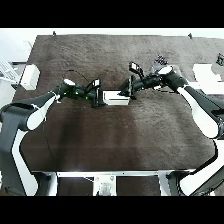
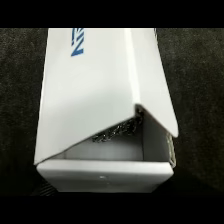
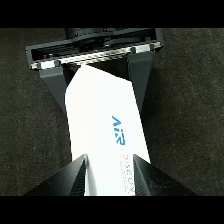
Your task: Fold the box and place the chain.
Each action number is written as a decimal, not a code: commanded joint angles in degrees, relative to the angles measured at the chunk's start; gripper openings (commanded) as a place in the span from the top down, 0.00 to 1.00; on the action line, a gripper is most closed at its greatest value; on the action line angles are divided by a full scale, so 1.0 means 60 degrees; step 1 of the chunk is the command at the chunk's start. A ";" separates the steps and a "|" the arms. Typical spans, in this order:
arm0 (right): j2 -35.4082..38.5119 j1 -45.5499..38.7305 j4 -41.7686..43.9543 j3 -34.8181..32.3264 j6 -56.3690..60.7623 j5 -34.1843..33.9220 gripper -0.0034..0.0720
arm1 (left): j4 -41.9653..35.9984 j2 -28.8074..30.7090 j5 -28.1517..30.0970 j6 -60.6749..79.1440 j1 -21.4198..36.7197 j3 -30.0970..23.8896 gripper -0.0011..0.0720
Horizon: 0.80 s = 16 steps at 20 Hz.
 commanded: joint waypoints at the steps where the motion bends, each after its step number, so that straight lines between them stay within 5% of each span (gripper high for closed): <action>1: 0.0040 0.0011 -0.0004 -0.0175 -0.0015 -0.0044 0.50 | 0.0007 0.0007 -0.0015 0.0015 -0.0004 -0.0004 0.34; 16: 0.0353 0.0288 0.0266 -0.0350 -0.0328 -0.0681 0.53 | 0.0011 0.0007 -0.0015 0.0015 -0.0007 -0.0004 0.34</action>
